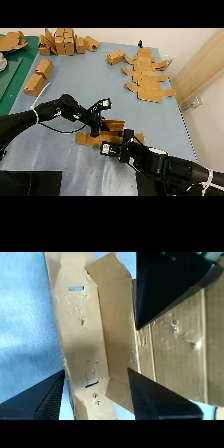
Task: Fold the box.
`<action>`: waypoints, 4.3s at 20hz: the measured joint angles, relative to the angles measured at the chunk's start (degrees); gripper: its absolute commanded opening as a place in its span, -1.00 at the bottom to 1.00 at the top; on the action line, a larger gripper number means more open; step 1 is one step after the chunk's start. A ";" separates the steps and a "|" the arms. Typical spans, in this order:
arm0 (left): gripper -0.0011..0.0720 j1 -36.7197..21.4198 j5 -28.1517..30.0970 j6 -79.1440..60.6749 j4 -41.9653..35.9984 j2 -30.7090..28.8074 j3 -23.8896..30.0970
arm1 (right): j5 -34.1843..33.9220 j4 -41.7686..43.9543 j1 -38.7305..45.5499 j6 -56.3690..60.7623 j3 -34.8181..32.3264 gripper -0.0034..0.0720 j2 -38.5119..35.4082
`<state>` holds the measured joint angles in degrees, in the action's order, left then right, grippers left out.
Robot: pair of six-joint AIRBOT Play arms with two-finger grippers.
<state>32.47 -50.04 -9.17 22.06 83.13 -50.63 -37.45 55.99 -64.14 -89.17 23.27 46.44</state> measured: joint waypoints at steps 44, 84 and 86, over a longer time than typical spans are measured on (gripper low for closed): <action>-0.94 0.00 0.22 0.02 -0.02 0.00 0.00 | -6.62 71.34 42.86 -80.94 1.01 0.70 0.70; -0.94 0.00 0.02 0.00 0.00 0.00 0.00 | -12.52 72.78 47.69 -82.86 6.73 0.70 10.36; -0.94 0.00 0.02 0.02 0.00 0.00 0.00 | -13.14 72.81 47.65 -82.86 6.91 0.70 11.56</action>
<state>32.47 -50.02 -9.15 22.06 83.13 -50.63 -50.59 128.79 -16.49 -172.03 30.17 58.00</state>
